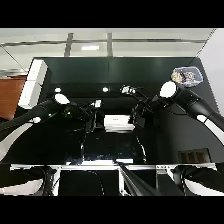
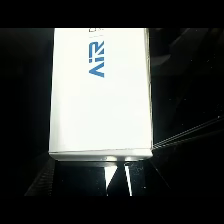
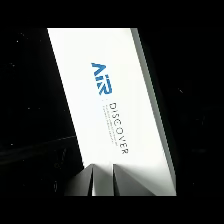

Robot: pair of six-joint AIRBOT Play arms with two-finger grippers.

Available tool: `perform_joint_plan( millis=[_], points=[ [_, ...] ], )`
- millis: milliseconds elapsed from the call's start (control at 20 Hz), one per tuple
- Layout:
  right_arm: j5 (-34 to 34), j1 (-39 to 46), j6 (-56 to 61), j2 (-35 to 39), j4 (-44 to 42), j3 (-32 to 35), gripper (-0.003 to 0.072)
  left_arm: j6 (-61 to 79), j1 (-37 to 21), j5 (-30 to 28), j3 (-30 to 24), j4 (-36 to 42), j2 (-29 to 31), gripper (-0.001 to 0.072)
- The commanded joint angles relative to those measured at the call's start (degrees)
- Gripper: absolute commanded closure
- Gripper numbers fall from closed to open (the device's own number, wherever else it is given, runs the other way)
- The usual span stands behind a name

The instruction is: Fold the box and place the chain.

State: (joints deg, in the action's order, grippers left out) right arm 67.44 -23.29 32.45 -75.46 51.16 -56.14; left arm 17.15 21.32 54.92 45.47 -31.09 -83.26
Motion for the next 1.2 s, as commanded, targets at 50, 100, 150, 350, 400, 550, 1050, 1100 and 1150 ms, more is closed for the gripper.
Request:
perform_joint_plan(
  millis=[50, 100, 150, 350, 400, 550, 1050, 1100, 1150],
  points=[
    [0.09, -0.57, 0.17, -0.17, -0.20, 0.02, 0.0556, 0.00, 0.02, -0.02, 0.04, 0.04, -0.04, 0.0378],
    [0.07, -0.90, 0.17, -0.31, -0.09, 0.04, 0.0556, 0.00, 0.02, -0.04, 0.04, 0.04, -0.04, 0.0378],
    [0.07, -1.22, 0.22, -0.57, -0.11, 0.04, 0.0556, 0.00, 0.02, -0.02, 0.04, 0.04, -0.04, 0.0379],
    [0.09, -1.25, 0.37, -1.29, 0.24, 0.04, 0.0556, 0.00, 0.02, -0.02, 0.04, 0.04, -0.04, 0.0379],
    [0.11, -1.25, 0.39, -1.29, 0.44, 0.04, 0.0556, 0.00, 0.02, -0.02, 0.04, 0.04, -0.04, 0.0379],
    [1.03, -1.25, 2.40, -1.11, -0.66, -0.11, 0.0557, 0.00, 0.02, -0.02, 0.04, 0.04, -0.04, 0.0379],
    [16.26, 6.71, 26.03, 2.34, -9.79, 3.58, 0.0673, 0.00, 0.02, -0.02, 0.04, 0.04, -0.04, 0.0379],
    [13.20, 7.28, 25.83, 2.34, -14.84, 6.23, 0.0673, 0.00, 0.02, -0.02, 0.04, 0.04, -0.04, 0.0379],
    [9.84, 7.56, 25.31, 2.34, -19.82, 8.52, 0.0673, 0.00, 0.02, -0.02, 0.04, 0.04, -0.04, 0.0379]
  ],
)
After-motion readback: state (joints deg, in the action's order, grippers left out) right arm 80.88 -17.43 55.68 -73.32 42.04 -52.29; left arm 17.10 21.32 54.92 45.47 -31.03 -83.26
